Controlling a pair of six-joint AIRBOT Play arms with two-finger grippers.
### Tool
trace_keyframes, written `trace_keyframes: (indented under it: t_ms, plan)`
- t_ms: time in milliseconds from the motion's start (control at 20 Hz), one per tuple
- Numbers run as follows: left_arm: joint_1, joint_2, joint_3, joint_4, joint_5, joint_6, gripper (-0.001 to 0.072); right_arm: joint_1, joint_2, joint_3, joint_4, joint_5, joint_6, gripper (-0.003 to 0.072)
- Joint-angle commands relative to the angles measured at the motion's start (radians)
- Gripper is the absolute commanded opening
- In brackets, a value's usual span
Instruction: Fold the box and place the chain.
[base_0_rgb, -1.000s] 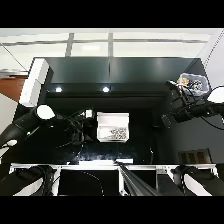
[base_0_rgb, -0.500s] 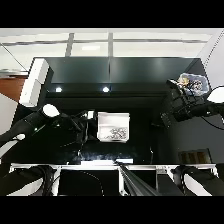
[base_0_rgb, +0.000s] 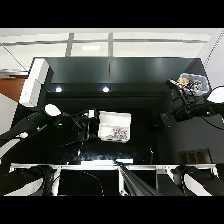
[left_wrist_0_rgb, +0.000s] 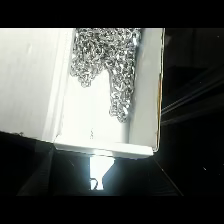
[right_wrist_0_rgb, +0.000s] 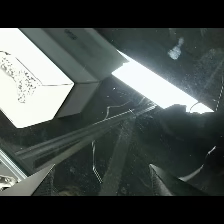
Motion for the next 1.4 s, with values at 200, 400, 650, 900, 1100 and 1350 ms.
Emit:
trace_keyframes:
  t_ms: [200,400,650,900,1100,1350]
  plan:
    - [-0.023,-0.002,0.001,-0.018,0.008,0.050,0.0695,0.000,0.001,0.000,0.000,0.000,0.000,0.0695]
    - [-0.074,-0.024,0.001,-0.026,0.011,0.055,0.0695,0.000,0.001,0.000,0.000,0.000,0.000,0.0695]
    - [-0.074,-0.044,0.001,-0.025,0.016,0.051,0.0694,0.000,0.001,0.000,0.001,-0.011,0.000,0.0695]
    - [-0.075,-0.044,0.001,-0.025,0.021,0.047,0.0538,0.076,-0.001,0.000,0.153,-0.229,0.024,0.0697]
    - [-0.075,-0.044,0.001,-0.025,0.023,0.046,0.0531,0.301,-0.057,0.003,0.154,-0.547,0.099,0.0696]
    - [-0.075,-0.044,0.001,-0.026,0.025,0.043,0.0531,0.386,-0.135,0.013,0.166,-0.585,0.102,0.0695]
